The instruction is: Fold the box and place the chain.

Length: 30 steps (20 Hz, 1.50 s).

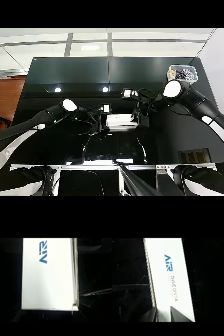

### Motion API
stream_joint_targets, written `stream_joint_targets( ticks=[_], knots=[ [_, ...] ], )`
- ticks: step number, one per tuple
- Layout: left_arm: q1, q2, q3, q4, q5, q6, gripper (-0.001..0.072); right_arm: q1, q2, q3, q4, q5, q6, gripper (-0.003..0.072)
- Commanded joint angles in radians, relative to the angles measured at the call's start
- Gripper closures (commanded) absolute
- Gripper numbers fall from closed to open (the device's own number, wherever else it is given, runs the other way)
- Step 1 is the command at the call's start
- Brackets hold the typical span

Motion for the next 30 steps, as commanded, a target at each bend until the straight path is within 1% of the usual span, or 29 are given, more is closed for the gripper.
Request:
stream_joint_targets(
  ticks=[1,22,27,30],
  knots=[
    [0.000,0.000,0.001,0.000,0.000,0.000,0.0321,0.004,0.000,-0.001,0.002,0.002,0.000,0.0497],
    [0.000,0.000,0.001,0.000,0.000,0.000,0.0322,0.005,-0.012,-0.001,-0.001,0.015,0.000,0.0497],
    [0.000,0.000,0.001,0.000,0.000,0.000,0.0321,0.005,-0.013,-0.038,-0.001,0.008,0.000,0.0496],
    [0.000,0.000,0.001,0.000,0.000,0.000,0.0321,0.005,-0.012,-0.040,0.003,0.006,0.000,0.0496]
  ],
)
